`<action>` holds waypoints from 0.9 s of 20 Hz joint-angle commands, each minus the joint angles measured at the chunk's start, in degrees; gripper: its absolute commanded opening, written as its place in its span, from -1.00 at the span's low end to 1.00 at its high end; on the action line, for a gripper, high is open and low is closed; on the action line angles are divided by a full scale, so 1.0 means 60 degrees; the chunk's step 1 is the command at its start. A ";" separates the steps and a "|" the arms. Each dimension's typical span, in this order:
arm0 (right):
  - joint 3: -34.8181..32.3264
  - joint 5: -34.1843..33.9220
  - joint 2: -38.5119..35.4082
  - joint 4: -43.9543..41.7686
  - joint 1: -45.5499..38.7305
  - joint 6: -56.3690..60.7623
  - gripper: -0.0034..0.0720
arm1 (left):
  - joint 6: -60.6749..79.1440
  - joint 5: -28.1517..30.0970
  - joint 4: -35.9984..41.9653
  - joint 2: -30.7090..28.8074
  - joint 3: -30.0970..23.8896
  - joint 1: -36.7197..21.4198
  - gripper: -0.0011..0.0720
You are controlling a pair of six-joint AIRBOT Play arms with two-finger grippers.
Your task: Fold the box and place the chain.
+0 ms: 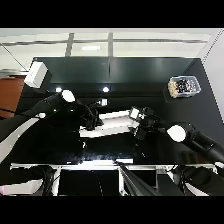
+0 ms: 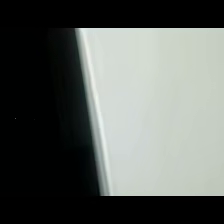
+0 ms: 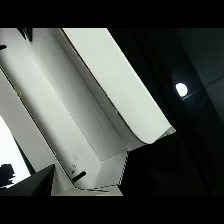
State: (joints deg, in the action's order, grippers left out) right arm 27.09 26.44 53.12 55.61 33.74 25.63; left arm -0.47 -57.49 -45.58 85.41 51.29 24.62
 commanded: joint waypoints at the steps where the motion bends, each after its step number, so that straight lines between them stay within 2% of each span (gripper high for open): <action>1: 0.0004 0.0572 0.0193 -0.2361 -0.0357 -0.2747 0.93 | 0.0000 -0.0007 0.0007 0.0000 0.0004 0.0000 -0.90; 3: 0.0004 0.0546 0.0222 -0.3246 -0.0783 -0.3559 0.93 | 0.0000 -0.0004 0.0004 0.0000 0.0004 0.0000 -0.90; 6: 0.0004 0.1450 0.0364 -0.3989 -0.1515 -0.4674 0.93 | 0.0000 -0.0011 0.0004 0.0000 0.0004 0.0000 -0.90; 8: 0.0004 0.1643 0.0550 -0.4707 -0.1698 -0.5701 0.93 | 0.0000 -0.0004 0.0004 0.0000 0.0004 0.0000 -0.90; 14: 0.0004 0.1566 0.1337 -0.5377 -0.1694 -0.6903 0.93 | 0.0000 -0.0015 0.0004 0.0000 0.0004 0.0000 -0.90; 18: 0.0007 0.2047 0.1676 -0.5810 -0.1694 -0.7537 0.92 | 0.0000 0.0007 0.0000 0.0000 0.0004 -0.0004 -0.90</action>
State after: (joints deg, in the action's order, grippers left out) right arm 27.11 36.38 61.69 23.46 23.66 -15.79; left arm -0.49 -57.56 -45.56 85.41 51.29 24.62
